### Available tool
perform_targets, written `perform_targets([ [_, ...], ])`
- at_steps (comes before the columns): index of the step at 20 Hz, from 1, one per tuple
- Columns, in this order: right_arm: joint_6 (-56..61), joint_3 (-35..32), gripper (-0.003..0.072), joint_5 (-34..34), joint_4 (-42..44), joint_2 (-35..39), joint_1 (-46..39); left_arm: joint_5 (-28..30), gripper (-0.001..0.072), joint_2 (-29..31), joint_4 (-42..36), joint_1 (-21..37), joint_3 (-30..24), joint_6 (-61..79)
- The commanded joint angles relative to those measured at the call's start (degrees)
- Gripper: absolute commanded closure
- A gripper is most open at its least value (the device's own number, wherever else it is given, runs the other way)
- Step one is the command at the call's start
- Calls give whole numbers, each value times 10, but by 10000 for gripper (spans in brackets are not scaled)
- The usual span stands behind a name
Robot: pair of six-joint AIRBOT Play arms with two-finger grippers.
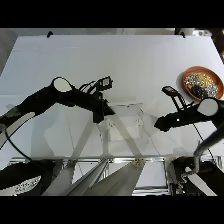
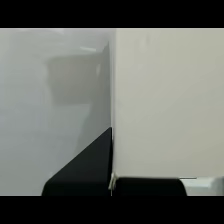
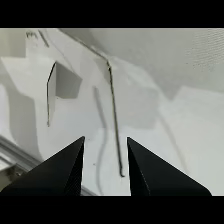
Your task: Fold the box and place the chain.
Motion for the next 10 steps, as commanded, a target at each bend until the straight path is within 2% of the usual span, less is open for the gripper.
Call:
perform_targets([
  [1,0,3,383,9,-9,104,0,-33,707,45,20,-2,-18,-23],
  [4,0,3,384,14,-33,192,0,-35,707,44,20,-14,-40,0],
  [7,2,3,384,21,-40,243,0,-27,705,19,11,-37,-43,36],
  [10,2,2,384,26,-39,254,0,39,705,-9,16,-59,-43,52],
])
